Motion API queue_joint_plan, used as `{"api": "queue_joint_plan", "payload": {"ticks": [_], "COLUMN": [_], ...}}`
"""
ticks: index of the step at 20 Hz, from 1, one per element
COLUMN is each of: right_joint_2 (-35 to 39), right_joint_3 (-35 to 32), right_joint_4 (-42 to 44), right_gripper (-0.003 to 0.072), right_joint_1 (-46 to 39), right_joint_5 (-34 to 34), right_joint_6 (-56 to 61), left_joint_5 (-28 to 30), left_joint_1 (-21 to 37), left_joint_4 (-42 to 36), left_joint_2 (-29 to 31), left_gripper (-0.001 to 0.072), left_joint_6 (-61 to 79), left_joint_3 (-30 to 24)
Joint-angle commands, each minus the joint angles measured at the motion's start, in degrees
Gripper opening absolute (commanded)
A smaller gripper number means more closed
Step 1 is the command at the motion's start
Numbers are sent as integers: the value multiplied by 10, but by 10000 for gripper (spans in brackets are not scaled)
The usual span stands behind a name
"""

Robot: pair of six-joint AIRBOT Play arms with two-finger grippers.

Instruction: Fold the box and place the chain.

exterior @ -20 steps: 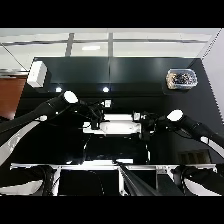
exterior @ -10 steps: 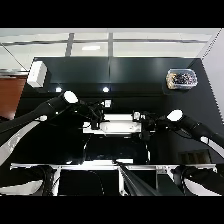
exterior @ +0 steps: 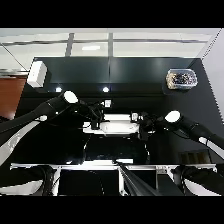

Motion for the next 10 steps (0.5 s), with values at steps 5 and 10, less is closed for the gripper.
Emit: {"api": "queue_joint_plan", "payload": {"ticks": [5,10], "right_joint_2": [0,0], "right_joint_3": [0,0], "right_joint_4": [-6,-8], "right_gripper": [699,543], "right_joint_1": [2,2], "right_joint_5": [-4,-3], "right_joint_6": [1,1], "left_joint_5": [1,0], "left_joint_1": [0,0], "left_joint_4": [0,0], "left_joint_2": [0,0], "left_gripper": [25,26], "left_joint_6": [-1,-1], "left_joint_3": [0,1]}}
